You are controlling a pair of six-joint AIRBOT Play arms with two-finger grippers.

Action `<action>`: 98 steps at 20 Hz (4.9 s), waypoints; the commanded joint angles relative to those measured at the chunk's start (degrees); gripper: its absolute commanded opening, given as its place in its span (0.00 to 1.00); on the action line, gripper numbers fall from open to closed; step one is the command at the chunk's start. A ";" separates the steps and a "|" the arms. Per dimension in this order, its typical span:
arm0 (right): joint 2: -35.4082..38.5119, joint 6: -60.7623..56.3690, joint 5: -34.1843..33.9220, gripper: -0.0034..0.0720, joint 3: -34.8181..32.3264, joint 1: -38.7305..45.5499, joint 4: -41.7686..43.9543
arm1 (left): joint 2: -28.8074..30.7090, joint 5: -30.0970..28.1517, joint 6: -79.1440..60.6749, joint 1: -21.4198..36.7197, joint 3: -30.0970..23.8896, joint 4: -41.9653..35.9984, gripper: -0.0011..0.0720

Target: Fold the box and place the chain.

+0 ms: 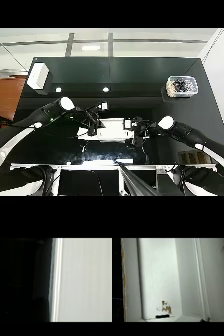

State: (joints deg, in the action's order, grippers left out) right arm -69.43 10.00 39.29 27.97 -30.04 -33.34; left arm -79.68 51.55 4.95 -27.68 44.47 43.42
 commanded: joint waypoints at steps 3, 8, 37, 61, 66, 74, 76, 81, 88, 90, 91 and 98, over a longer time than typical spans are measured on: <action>-0.09 -0.61 0.07 1.00 -0.02 -0.07 -1.14 | 0.02 0.13 0.00 -0.04 -0.02 0.04 0.06; -0.09 -0.70 0.00 0.76 -0.02 -0.07 -1.11 | 0.09 -0.07 -0.02 -0.02 0.00 0.07 0.75; -0.09 -1.44 -0.83 0.76 -0.02 -0.07 -1.03 | 12.33 -21.35 26.75 -2.03 -10.29 -10.91 0.05; -0.07 -1.44 -0.85 0.76 -0.02 -0.07 -1.03 | 22.64 -6.60 -2.38 6.43 -17.22 3.85 0.86; -0.09 -1.44 -0.85 0.76 -0.02 -0.07 -1.03 | 18.47 -8.31 -3.43 2.03 -17.20 2.80 0.85; -0.07 -1.44 -0.87 0.76 -0.02 -0.07 -1.03 | 15.34 -8.68 -5.01 0.96 -17.16 -3.85 0.51; -0.09 -1.44 -0.85 0.76 -0.02 -0.07 -1.03 | 15.04 -8.61 -5.01 0.92 -17.16 -3.87 0.51; -0.07 -1.44 -0.87 0.76 -0.02 -0.07 -1.03 | 15.04 -8.00 -5.01 0.92 -16.22 -4.98 0.46; -0.09 -1.44 -0.87 0.76 -0.02 -0.07 -1.03 | 15.02 -8.02 -5.01 0.15 -16.24 -8.50 0.31; -0.09 -1.44 -0.87 0.76 -0.02 -0.07 -1.03 | 14.75 -9.22 -5.01 -0.85 -16.24 -8.61 0.31; -0.07 -1.44 -0.87 0.76 -0.02 -0.07 -1.03 | 14.32 -9.92 -5.01 -1.55 -16.24 -8.87 0.31; -0.09 -1.44 -0.87 0.76 -0.02 -0.07 -1.03 | 13.25 -13.42 -4.98 -3.63 -16.24 -9.38 0.23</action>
State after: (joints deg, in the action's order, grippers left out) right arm -69.47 8.58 38.44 27.97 -30.06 -34.39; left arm -66.26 39.35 -0.03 -30.85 28.16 34.09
